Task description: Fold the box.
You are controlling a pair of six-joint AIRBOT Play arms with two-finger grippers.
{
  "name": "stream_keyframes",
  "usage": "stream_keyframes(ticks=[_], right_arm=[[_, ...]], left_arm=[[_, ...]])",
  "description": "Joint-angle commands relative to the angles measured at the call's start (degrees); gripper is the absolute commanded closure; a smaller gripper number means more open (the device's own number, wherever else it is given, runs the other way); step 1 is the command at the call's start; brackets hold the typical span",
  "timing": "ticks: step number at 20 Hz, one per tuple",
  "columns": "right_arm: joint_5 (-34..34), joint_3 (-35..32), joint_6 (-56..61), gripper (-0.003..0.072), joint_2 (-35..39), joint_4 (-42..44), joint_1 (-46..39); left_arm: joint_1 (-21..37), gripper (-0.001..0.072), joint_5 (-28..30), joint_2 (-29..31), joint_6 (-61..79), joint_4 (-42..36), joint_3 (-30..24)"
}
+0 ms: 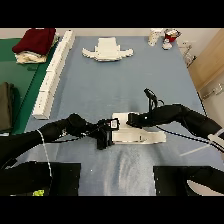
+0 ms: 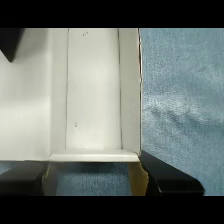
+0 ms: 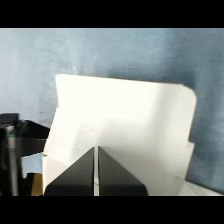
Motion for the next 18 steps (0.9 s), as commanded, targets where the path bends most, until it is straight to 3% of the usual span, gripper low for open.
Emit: stream_keyframes(ticks=[1,8,13,16,18], right_arm=[[0.5,0.2,-0.6,0.0651,-3.8,-0.6,-0.1],[0.4,0.3,-1.2,0.0651,-3.2,-0.7,-0.1],[0.0,1.5,-2.1,0.0651,2.3,-3.9,-0.1],[-4.8,2.4,-5.5,0.0651,9.3,-8.9,-0.1],[-12.1,2.4,-14.4,0.0651,14.8,-10.2,-0.1]], left_arm=[[0.0,0.0185,0.0,0.0,0.0,0.0,0.0],[0.0,0.0185,0.0,0.0,0.0,0.0,0.0],[0.0,0.0185,0.0,0.0,0.0,0.0,0.0],[0.0,0.0185,0.0,0.0,0.0,0.0,0.0],[0.0,0.0185,0.0,0.0,0.0,0.0,0.0]])
